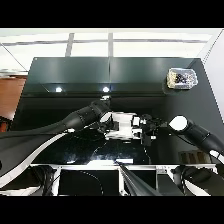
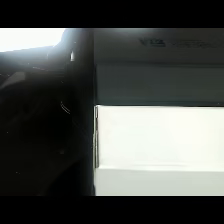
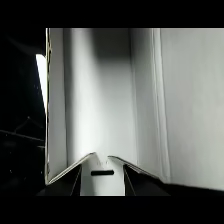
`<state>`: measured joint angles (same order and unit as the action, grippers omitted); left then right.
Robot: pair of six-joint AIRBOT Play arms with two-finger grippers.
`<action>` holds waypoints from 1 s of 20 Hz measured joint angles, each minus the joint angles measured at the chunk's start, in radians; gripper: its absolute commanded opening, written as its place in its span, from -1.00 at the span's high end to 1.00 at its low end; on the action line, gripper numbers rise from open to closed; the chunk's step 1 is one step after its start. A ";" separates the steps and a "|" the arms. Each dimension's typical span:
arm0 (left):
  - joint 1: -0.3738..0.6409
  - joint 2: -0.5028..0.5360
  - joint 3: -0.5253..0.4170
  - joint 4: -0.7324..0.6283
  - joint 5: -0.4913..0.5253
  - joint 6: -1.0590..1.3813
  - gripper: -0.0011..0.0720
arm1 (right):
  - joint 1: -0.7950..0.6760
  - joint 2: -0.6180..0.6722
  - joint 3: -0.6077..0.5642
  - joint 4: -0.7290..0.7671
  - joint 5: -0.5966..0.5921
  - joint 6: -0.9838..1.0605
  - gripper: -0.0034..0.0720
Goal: Fold the box and place the chain.
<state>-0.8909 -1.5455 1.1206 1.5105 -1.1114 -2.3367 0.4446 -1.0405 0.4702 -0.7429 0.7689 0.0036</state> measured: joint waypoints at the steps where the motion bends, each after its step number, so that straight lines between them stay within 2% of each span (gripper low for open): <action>1: 0.001 0.000 0.000 0.000 0.000 0.000 0.88 | 0.016 -0.002 0.000 0.017 -0.019 0.010 0.12; 7: 0.001 0.000 0.000 -0.003 0.009 -0.002 0.88 | 0.053 -0.009 0.000 0.061 -0.067 0.034 0.12; 16: 0.000 0.000 0.000 -0.005 0.011 -0.003 0.88 | 0.058 -0.009 0.000 0.043 -0.077 0.057 0.09; 18: 0.000 0.000 0.000 -0.006 0.012 -0.003 0.88 | 0.058 -0.009 0.000 0.036 -0.077 0.069 -0.43; 19: 0.000 0.000 0.000 -0.007 0.013 -0.001 0.88 | 0.058 -0.009 0.000 0.034 -0.077 0.071 -0.25; 20: 0.000 0.000 0.000 -0.007 0.012 -0.002 0.88 | 0.058 -0.009 0.000 0.031 -0.077 0.072 0.03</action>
<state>-0.8906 -1.5455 1.1206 1.5036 -1.0992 -2.3383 0.5026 -1.0492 0.4702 -0.7116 0.6914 0.0757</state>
